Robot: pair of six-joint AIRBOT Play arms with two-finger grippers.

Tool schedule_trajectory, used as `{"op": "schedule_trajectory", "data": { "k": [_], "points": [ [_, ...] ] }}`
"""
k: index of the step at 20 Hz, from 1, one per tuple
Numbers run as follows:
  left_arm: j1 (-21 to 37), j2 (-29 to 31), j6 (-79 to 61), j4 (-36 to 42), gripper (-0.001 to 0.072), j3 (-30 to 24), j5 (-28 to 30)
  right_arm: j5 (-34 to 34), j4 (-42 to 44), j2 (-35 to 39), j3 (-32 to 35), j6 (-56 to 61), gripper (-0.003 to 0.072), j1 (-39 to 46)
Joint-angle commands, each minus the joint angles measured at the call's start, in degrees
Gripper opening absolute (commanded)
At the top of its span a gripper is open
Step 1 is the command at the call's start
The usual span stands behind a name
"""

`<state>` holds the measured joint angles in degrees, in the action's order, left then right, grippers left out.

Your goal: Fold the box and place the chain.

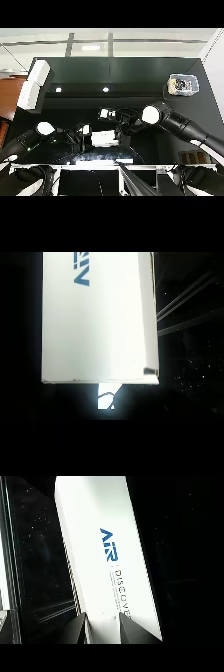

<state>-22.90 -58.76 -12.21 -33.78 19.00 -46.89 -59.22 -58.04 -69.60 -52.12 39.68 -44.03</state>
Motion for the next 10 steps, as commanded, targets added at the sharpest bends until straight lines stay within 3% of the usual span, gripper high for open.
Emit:
{"op": "schedule_trajectory", "data": {
  "k": [1,10],
  "points": [
    [-0.04,0.04,-0.02,0.00,0.0485,0.00,0.00,0.39,-1.40,0.04,0.02,1.31,0.0244,-0.13],
    [-0.04,0.04,-0.02,0.00,0.0485,0.00,0.00,0.76,-2.05,0.02,0.02,2.71,0.0244,-0.13]
  ]
}}
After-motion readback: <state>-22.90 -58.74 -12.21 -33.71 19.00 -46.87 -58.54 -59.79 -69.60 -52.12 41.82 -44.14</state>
